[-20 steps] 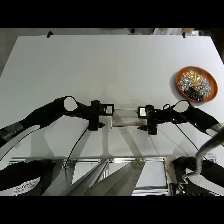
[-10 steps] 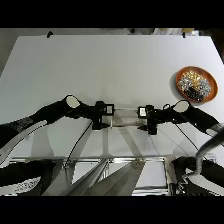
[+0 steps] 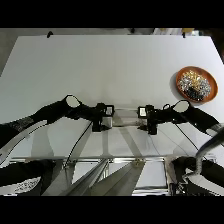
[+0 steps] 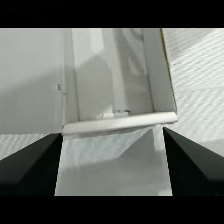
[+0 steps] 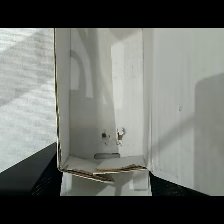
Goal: Fold the box and place the chain.
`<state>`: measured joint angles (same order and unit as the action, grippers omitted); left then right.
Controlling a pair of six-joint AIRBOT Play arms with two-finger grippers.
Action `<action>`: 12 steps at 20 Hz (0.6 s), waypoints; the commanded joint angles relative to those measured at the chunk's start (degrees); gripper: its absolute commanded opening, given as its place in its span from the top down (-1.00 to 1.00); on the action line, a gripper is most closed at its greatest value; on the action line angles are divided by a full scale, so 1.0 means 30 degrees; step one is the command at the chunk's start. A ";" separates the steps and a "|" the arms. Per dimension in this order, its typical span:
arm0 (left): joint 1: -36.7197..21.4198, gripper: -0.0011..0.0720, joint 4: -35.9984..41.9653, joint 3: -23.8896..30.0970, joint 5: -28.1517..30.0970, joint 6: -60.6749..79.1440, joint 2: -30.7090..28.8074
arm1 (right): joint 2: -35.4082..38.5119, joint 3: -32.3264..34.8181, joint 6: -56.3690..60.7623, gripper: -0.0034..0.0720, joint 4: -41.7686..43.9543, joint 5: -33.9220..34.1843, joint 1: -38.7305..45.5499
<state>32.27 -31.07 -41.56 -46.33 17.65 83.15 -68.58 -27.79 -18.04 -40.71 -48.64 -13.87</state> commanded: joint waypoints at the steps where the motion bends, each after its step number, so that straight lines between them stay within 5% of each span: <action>1: 0.0146 -0.95 -0.0138 0.0015 -0.0583 -0.0692 0.0000 | 0.0000 -0.0015 0.0000 -0.18 0.0007 0.0000 0.0000; 12: 0.0831 -0.95 0.1020 0.0015 0.0073 -0.1625 0.0590 | 0.0000 -0.0015 0.0000 -0.18 0.0000 0.0000 0.0000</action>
<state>34.24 -29.76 -41.54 -46.52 13.06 84.07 -68.58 -27.79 -18.06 -40.73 -48.75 -13.89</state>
